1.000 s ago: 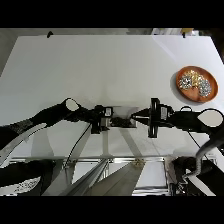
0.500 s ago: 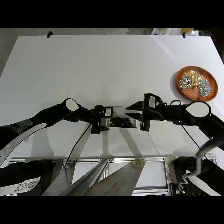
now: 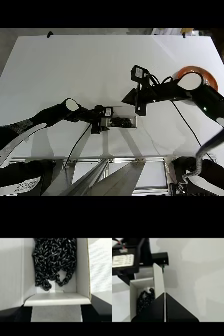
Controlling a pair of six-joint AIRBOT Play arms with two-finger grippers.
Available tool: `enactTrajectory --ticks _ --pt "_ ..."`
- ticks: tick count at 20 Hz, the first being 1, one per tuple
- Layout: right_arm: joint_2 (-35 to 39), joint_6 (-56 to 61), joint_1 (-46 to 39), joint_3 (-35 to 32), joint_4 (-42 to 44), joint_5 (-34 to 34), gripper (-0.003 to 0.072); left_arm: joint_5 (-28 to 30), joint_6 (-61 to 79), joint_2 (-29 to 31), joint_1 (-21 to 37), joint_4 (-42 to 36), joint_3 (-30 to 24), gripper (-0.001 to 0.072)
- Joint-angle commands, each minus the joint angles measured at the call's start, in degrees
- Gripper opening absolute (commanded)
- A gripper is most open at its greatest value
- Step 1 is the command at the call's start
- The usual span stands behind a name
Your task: Fold the box and place the chain.
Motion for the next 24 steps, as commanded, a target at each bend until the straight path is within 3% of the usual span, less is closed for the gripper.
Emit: enactTrajectory --ticks 1,7,12,18,24 --pt "-4.0 7.1 1.9 1.8 -5.9 3.0 0.0017 0.0 0.0 0.0 0.0 0.0 0.0 0.0136" --pt "-4.3 7.0 8.5 1.8 -12.9 6.1 0.0028 0.0 0.0 0.0 0.0 0.0 0.0 0.0136" --pt "-3.9 6.8 11.0 1.7 -16.6 7.5 0.0193 0.0 0.0 0.0 0.0 0.0 0.0 0.0136" --pt "-3.8 6.8 14.0 1.7 -23.1 4.2 0.0205 0.0 0.0 0.0 0.0 0.0 0.0 0.0136" --pt "-3.7 6.8 14.3 1.7 -23.8 2.1 0.0200 0.0 0.0 0.0 0.0 0.0 0.0 0.0136"
